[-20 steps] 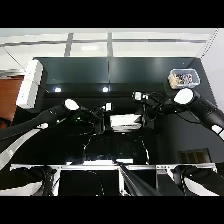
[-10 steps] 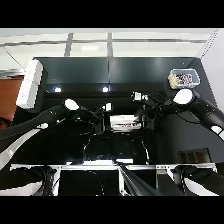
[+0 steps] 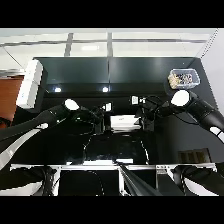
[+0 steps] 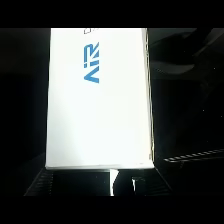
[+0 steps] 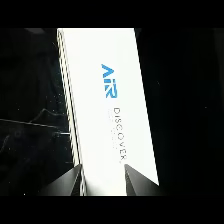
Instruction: Fold the box and place the chain.
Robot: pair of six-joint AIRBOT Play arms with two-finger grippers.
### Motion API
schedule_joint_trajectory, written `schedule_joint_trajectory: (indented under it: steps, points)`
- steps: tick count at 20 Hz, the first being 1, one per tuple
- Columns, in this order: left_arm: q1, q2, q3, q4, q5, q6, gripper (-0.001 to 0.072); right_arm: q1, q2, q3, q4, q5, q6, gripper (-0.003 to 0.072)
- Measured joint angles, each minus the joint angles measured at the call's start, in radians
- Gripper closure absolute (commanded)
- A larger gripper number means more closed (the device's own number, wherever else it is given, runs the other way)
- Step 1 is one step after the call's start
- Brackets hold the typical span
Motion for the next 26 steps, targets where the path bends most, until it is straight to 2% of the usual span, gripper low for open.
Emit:
schedule_joint_trajectory:
  steps: [8,13,14,15,16,20,26]
  points:
    - [0.000,0.000,0.000,0.000,0.000,0.000,0.0425,0.001,0.002,-0.018,-0.002,-0.001,0.009,0.0367]
    - [0.000,0.000,0.000,0.000,0.001,-0.001,0.0425,0.001,0.037,-0.002,-0.002,0.013,0.121,0.0369]
    - [0.000,0.000,0.000,0.000,0.001,-0.001,0.0425,0.000,0.047,0.001,0.001,0.016,0.166,0.0408]
    - [0.000,0.000,0.000,-0.001,0.001,-0.001,0.0425,-0.003,0.054,0.003,0.014,0.018,0.222,0.0639]
    - [0.000,0.000,0.000,0.000,0.001,-0.001,0.0425,-0.007,0.059,0.003,0.027,0.021,0.301,0.0674]
    - [0.000,0.000,0.000,0.000,0.001,-0.001,0.0425,-0.034,0.066,-0.027,0.153,0.029,0.558,0.0682]
    - [0.000,0.000,0.000,0.000,0.001,-0.001,0.0425,-0.138,-0.019,-0.083,0.461,0.069,0.694,0.0681]
